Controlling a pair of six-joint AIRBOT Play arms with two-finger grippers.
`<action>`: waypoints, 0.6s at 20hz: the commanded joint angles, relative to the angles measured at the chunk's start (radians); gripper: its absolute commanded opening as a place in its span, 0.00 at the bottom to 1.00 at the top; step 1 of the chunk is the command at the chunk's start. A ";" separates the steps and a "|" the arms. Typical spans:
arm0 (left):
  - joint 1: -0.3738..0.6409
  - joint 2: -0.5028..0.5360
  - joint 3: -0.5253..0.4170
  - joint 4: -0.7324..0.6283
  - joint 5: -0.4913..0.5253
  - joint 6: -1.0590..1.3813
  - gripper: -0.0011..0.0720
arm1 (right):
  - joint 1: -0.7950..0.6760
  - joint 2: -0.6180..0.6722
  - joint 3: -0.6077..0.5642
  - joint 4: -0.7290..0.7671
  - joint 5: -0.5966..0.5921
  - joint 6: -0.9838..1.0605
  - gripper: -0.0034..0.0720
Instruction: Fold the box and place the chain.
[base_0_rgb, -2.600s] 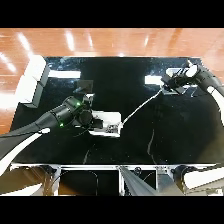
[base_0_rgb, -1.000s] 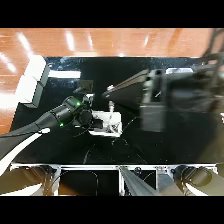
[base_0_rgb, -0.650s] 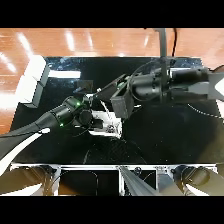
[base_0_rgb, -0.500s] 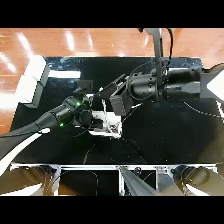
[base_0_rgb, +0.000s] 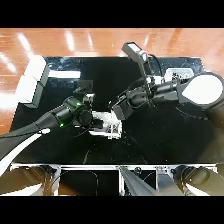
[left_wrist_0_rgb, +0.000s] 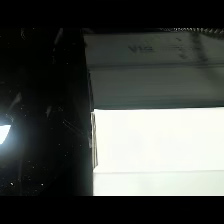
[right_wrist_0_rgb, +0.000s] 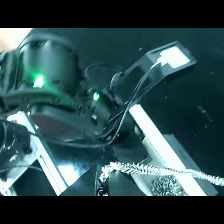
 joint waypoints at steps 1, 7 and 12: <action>-0.006 -0.001 0.000 -0.001 -0.002 0.001 0.06 | -0.020 -0.001 0.071 0.019 -0.027 -0.017 0.09; -0.006 -0.001 0.000 0.000 -0.001 0.001 0.06 | -0.020 -0.001 0.493 -0.048 -0.050 -0.018 0.09; -0.006 -0.001 0.000 0.000 0.000 0.001 0.06 | -0.019 -0.001 0.556 0.016 -0.043 -0.019 0.09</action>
